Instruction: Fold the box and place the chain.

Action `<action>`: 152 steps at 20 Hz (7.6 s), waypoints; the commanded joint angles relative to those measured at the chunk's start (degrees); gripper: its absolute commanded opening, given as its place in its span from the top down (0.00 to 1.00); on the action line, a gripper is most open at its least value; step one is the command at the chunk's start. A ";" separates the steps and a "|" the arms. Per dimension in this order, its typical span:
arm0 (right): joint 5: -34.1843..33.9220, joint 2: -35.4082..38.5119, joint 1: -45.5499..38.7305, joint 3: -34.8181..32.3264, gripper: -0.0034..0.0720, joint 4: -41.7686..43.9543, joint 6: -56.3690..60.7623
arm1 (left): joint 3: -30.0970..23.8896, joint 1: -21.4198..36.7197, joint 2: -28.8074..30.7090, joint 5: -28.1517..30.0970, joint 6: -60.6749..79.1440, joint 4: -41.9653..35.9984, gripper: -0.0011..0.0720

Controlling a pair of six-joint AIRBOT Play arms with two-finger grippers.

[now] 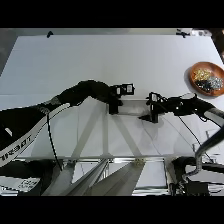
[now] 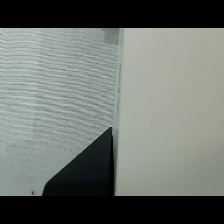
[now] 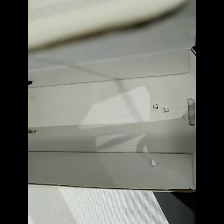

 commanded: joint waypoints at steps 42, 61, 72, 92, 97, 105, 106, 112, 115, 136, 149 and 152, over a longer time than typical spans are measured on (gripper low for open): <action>-4.17 -0.55 0.72 0.07 0.37 -1.53 -0.37 | 0.00 0.00 0.00 -0.04 0.00 0.00 0.97; -4.17 -0.55 0.72 0.07 0.37 -1.53 -0.37 | 0.00 0.00 0.02 5.05 -0.07 -0.02 0.97; -4.17 -0.55 0.72 0.07 0.37 -1.55 -0.37 | 0.02 0.13 5.09 7.61 -3.91 0.39 0.48; -4.17 -0.55 0.72 0.07 0.37 -1.55 -0.37 | -0.02 2.86 19.12 31.50 -15.74 -2.54 0.98; -4.17 -0.55 0.72 0.07 0.37 -1.57 -0.37 | -0.02 -2.99 15.08 13.77 -12.15 -9.22 0.97; -4.17 -0.55 0.72 0.07 0.37 -1.55 -0.37 | -0.02 -5.16 5.73 -14.05 -18.93 -12.44 0.98; -4.17 -0.55 0.72 0.07 0.37 -1.57 -0.37 | 0.00 -5.18 5.38 -17.35 -20.11 -12.46 0.98; -4.17 -0.55 0.72 0.07 0.37 -1.57 -0.37 | 0.00 -3.85 1.68 -24.83 -29.20 -11.93 0.98; -4.17 -0.55 0.72 0.07 0.37 -1.57 -0.37 | 0.00 -2.43 -0.83 -19.08 -32.24 -11.52 0.98; -4.17 -0.55 0.72 0.07 0.37 -1.55 -0.37 | 0.02 -1.84 12.15 -14.86 -32.83 -3.37 0.78; -4.17 -0.55 0.72 0.07 0.37 -1.60 -0.37 | -4.81 0.22 19.87 12.02 -26.47 17.20 0.97; -4.17 -0.55 0.72 0.07 0.37 -1.60 -0.37 | -9.05 0.22 19.82 10.67 -21.16 15.30 0.97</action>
